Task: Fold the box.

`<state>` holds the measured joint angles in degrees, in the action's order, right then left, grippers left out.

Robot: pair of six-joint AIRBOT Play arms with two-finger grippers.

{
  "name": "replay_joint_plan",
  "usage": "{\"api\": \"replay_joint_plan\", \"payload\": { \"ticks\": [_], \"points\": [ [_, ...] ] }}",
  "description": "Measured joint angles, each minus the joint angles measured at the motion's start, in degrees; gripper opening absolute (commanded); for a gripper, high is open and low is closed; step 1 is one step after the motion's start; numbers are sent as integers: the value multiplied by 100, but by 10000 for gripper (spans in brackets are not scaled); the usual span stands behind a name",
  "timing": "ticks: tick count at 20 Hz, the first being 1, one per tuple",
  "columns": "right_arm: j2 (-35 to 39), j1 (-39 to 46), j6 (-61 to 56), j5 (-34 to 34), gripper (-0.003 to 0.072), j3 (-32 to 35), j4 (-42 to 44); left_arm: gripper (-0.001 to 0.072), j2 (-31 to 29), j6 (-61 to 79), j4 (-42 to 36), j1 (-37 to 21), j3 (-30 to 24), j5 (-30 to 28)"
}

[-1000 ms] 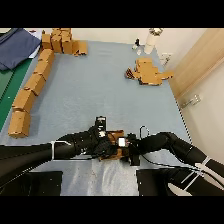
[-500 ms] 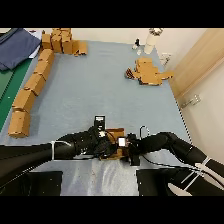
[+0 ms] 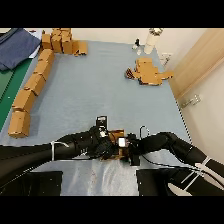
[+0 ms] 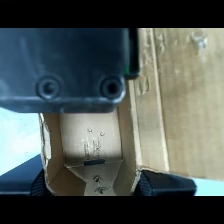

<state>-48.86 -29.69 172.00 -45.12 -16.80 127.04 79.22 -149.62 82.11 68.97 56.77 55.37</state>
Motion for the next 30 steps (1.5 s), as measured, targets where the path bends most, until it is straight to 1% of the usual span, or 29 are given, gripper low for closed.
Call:
{"api": "replay_joint_plan", "payload": {
  "ticks": [5, 10, 13, 15, 16, 17, 18, 19, 21, 23, 28, 30],
  "points": [
    [0, 0, -2, 2, 578, 0, 0, 529, -160, -2, 46, 0, 2, 105],
    [0, -2, -2, 2, 578, 0, 0, 529, -730, -37, 374, -17, 2, 326],
    [-4, -7, -2, 13, 578, 2, 2, 528, -1113, -39, 551, -17, -31, 612],
    [-4, -7, -4, 13, 578, 2, 2, 528, -1331, -39, 597, -42, -122, 957],
    [-4, -7, -2, 13, 578, 2, 2, 527, -1427, -33, 619, -70, -186, 1010],
    [-4, -7, -4, 13, 578, 2, 2, 494, -1510, -13, 632, -94, -260, 1117],
    [-4, -7, -2, 11, 578, 2, 2, 256, -1598, 13, 638, -120, -358, 1250],
    [-4, -7, -4, 11, 578, 2, 2, 18, -1661, 81, 636, -144, -461, 1263],
    [-4, -7, -2, 9, 578, 2, 2, 11, -1827, 437, 649, -199, -726, 1333],
    [-4, -7, -4, 9, 578, 2, 0, 11, -2046, 1217, 588, -219, -994, 1187],
    [-4, -7, -4, 4, 578, 2, 2, 13, -2758, 4680, -673, -330, -1333, 697],
    [-4, -7, -4, 4, 578, 2, 2, 12, -2951, 5574, -726, -476, -1495, 588]
  ]
}}
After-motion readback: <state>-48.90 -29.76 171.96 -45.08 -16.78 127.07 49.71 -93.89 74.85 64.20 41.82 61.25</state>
